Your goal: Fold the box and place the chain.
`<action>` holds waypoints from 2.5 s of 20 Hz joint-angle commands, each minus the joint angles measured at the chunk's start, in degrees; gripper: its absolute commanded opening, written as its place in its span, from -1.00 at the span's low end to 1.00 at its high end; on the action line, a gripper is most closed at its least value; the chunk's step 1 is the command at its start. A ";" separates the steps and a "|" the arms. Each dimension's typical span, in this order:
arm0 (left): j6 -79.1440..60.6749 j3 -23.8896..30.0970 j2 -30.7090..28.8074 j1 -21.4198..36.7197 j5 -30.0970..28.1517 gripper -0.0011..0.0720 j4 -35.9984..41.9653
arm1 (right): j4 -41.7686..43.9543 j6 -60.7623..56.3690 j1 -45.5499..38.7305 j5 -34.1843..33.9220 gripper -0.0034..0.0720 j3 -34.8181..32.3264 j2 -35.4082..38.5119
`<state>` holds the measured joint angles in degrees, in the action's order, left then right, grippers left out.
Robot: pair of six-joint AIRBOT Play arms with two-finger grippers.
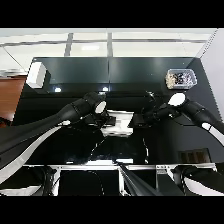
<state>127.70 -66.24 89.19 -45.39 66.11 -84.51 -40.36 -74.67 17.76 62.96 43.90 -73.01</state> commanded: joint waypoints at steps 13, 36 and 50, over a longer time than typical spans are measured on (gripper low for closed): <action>0.00 0.02 0.04 0.00 -1.60 -0.89 -0.02 | -37.53 -46.71 18.95 -0.39 -0.22 13.22 -6.32; 0.00 0.02 0.04 0.00 -1.40 -0.89 -0.04 | -43.32 -53.59 23.02 2.69 0.03 16.50 -8.68; 0.00 0.02 0.04 0.00 -1.53 -0.89 -0.07 | -71.34 -45.20 -9.03 -9.25 0.90 18.01 2.21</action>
<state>127.66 -66.24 89.21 -45.39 64.71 -84.60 -115.04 -120.20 20.58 63.13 62.78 -68.71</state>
